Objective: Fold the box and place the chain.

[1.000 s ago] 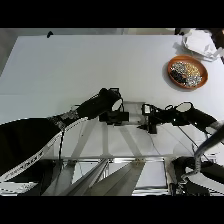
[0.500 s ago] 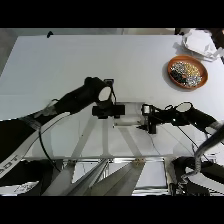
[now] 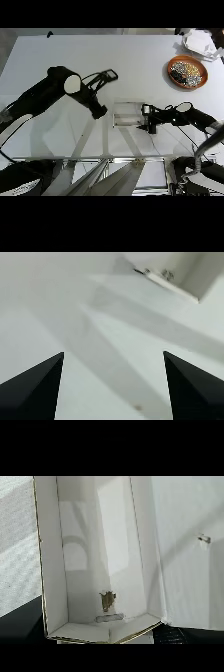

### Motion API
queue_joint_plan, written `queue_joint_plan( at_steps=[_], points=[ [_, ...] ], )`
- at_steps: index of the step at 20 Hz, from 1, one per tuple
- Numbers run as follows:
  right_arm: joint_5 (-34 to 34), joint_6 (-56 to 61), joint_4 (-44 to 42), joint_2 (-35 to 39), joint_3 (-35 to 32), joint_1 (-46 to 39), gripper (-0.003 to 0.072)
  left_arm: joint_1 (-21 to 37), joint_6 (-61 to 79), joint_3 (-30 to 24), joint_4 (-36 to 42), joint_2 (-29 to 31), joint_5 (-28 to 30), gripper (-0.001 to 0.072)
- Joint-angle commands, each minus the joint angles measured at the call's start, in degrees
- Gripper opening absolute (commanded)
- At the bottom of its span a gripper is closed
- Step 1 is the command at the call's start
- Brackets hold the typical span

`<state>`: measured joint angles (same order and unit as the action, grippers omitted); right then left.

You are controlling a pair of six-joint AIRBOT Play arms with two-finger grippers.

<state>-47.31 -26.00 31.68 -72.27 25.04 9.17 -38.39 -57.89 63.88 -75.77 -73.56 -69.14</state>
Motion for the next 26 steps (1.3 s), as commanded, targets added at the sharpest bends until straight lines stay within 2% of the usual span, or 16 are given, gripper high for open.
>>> queue_joint_plan(
  at_steps=[1, 4, 9, 12, 21, 26],
  points=[
    [-0.04, 0.0, -0.02, 0.0, 0.0, 0.0, 0.0358, 2.01, 43.36, -9.4, 7.19, 3.15, 6.95, 0.0696],
    [0.0, 0.0, 0.0, 0.0, 0.0, 0.0, 0.0358, 3.15, 51.65, -16.79, 20.02, 0.31, 17.49, 0.0701],
    [-0.02, 0.0, -0.02, 0.0, 0.0, 0.0, 0.0358, 2.8, 64.5, -17.88, 38.4, -9.03, 22.16, 0.071],
    [-0.02, 0.0, -0.02, 0.0, 0.0, 0.0, 0.0358, 3.08, 63.84, -17.88, 40.35, -11.41, 23.32, 0.0711],
    [-0.04, 0.0, -0.02, 0.0, 0.0, 0.0, 0.0358, 3.56, 63.93, -18.4, 40.89, -12.9, 22.14, 0.0711],
    [-0.04, 0.0, -0.02, 0.02, 0.0, 0.0, 0.0358, 2.86, 66.93, -18.67, 46.42, -13.51, 23.28, 0.0711]
  ],
)
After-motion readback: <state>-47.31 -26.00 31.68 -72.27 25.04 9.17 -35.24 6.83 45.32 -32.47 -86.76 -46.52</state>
